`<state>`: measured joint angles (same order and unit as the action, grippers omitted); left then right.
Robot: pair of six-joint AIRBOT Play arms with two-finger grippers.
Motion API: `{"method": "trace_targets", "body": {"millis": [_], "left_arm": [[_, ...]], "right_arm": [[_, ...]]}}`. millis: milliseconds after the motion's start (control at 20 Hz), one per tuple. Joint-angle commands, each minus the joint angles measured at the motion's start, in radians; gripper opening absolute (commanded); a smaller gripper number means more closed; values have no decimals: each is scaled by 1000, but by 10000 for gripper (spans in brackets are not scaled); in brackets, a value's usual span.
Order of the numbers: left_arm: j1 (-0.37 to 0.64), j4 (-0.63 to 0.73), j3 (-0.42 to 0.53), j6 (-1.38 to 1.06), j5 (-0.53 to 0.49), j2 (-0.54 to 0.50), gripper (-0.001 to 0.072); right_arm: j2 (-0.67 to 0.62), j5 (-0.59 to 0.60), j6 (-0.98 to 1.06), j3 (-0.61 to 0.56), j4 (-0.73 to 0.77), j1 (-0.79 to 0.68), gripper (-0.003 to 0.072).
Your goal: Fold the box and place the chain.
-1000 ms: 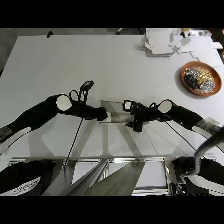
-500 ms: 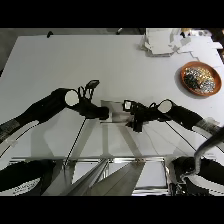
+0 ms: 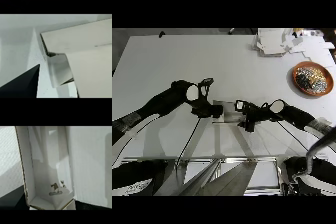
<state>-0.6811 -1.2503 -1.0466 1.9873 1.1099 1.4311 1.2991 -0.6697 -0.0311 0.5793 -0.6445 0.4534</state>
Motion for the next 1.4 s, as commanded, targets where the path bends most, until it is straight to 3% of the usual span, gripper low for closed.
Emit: {"method": "trace_targets", "body": {"millis": [0,250,350,600,750,1350], "left_arm": [[-36,-68,-66,129,77,56,446],[-59,-77,-88,202,58,111,440],[-61,-113,-88,225,57,119,386],[-68,-204,-88,286,52,120,380],[-81,-251,-88,286,54,124,271],[-100,-235,-88,283,68,168,268]], "right_arm": [[-1,0,0,0,0,0,364],[-1,0,0,0,0,0,364],[-1,0,0,0,0,0,364],[-1,0,0,0,0,0,364],[-1,0,0,0,0,0,364],[-1,0,0,0,0,0,364]]}}
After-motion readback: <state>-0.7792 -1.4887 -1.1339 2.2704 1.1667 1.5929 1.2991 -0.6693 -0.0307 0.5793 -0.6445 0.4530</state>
